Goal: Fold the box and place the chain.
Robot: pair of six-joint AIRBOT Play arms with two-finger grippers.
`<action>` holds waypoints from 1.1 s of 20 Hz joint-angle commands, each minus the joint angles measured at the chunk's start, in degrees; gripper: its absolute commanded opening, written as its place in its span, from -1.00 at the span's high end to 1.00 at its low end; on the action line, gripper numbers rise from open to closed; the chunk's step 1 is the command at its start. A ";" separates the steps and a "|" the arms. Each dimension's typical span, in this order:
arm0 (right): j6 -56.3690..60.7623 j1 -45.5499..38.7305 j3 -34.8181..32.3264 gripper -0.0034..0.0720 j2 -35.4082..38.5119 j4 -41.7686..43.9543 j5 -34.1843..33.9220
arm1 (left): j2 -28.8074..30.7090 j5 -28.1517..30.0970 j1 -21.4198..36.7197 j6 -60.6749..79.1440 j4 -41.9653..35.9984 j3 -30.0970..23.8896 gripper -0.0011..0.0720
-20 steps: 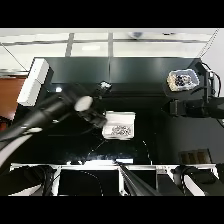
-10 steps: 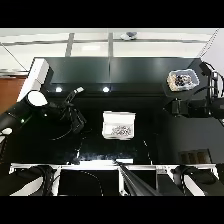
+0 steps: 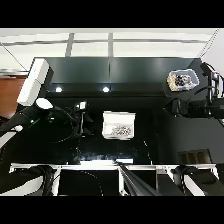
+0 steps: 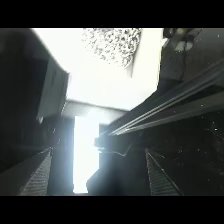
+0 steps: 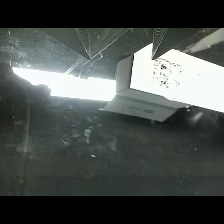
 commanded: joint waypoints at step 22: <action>0.20 0.00 -0.07 -0.25 0.02 -0.09 -0.39 | -2.01 11.89 -11.39 0.37 -1.01 -0.17 -0.96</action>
